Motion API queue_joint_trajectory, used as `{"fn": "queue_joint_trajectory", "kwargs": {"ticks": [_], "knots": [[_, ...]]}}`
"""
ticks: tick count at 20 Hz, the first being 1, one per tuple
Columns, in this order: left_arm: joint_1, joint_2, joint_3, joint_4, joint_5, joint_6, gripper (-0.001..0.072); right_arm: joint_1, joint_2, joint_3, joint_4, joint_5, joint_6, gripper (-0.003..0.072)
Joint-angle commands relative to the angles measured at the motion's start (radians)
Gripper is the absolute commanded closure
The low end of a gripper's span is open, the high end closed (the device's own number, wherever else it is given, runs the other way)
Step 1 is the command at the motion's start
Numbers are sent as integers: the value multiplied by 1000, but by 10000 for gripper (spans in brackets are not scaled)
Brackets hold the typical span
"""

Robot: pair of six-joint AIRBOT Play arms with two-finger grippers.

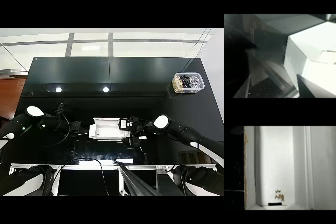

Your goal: Fold the box and place the chain.

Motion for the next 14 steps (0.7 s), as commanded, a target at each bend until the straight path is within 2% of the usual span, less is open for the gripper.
{"fn": "queue_joint_trajectory", "kwargs": {"ticks": [1,3,4,11,14], "knots": [[-2,2,33,-35,-67,6,-1,1,0,0,0,0,0,319],[-4,2,35,-80,-87,5,22,1,0,0,0,0,0,319],[-5,2,35,-87,-99,2,92,1,0,0,0,0,0,319],[-64,44,35,-98,-89,0,80,1,0,0,0,0,0,319],[-142,90,35,-52,21,-105,72,1,0,0,0,0,0,319]]}}
